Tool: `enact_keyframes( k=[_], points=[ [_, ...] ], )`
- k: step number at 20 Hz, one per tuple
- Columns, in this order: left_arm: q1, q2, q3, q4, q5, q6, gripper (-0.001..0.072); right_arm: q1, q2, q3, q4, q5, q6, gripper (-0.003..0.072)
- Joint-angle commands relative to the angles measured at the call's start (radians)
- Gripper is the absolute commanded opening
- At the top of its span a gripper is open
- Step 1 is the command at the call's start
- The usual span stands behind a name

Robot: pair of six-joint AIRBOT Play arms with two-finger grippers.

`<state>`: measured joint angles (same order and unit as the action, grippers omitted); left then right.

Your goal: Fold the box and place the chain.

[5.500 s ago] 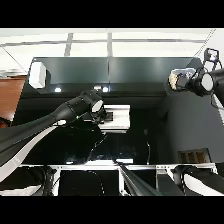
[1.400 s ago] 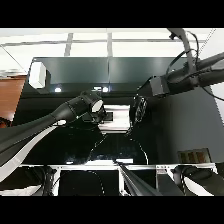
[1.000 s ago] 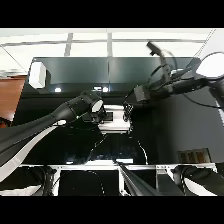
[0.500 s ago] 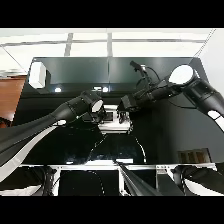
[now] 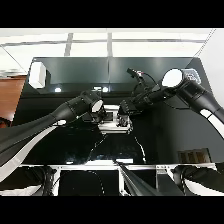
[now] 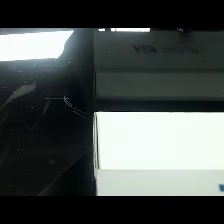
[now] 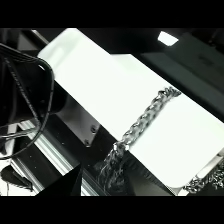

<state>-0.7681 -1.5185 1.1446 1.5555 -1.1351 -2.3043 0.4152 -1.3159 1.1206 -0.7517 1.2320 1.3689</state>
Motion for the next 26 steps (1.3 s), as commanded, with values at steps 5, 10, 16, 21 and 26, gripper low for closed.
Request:
enact_keyframes(
  k=[5,10,16,21,26],
  points=[
    [0.001,0.001,0.000,0.000,-0.002,0.000,0.0031,-0.085,0.160,-0.038,-0.179,0.095,0.013,0.0303],
    [0.001,0.001,0.000,0.000,-0.004,0.000,0.0031,-0.103,0.397,-0.328,-0.309,-0.126,-0.023,0.0306],
    [0.001,0.001,0.000,0.000,-0.009,0.000,0.0031,0.057,0.312,-0.571,-0.334,-0.434,-0.436,0.0702],
    [0.001,0.001,0.000,0.000,-0.008,0.000,0.0031,0.068,0.245,-0.562,-0.275,-0.563,-0.962,0.0701],
    [0.001,0.001,0.000,0.000,-0.002,0.000,0.0031,0.001,0.174,-0.562,-0.071,-0.523,-1.291,0.0701]
  ],
)
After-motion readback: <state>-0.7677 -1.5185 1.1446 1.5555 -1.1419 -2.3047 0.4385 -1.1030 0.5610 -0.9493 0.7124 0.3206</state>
